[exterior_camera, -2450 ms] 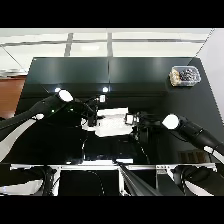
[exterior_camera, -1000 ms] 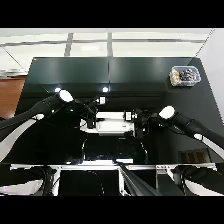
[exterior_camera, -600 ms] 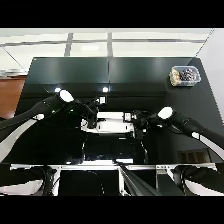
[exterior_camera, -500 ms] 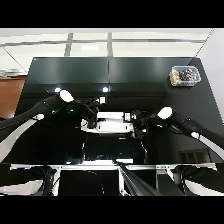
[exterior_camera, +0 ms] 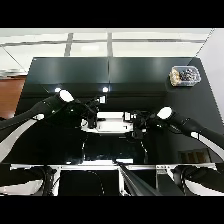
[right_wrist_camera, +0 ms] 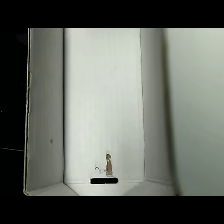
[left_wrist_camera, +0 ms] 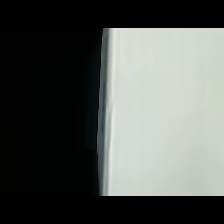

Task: Fold the box and place the chain.

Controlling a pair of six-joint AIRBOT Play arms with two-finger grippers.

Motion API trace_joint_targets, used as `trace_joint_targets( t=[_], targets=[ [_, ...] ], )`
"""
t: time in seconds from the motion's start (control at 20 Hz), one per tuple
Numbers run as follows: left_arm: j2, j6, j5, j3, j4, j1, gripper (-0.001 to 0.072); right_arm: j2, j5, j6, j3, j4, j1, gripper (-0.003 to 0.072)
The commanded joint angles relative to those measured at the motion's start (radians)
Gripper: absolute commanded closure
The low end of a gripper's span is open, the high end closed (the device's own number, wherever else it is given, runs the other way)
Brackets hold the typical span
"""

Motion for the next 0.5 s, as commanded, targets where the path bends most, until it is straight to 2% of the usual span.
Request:
trace_joint_targets(
  t=[0.0,0.45],
  targets=[
    [0.000,0.000,0.001,0.001,0.000,0.000,0.0680,-0.001,-0.003,0.010,0.001,-0.009,0.001,0.0017],
    [0.000,0.000,0.001,0.001,0.000,0.000,0.0680,-0.003,-0.002,0.055,0.001,-0.061,0.003,0.0016]
  ],
)
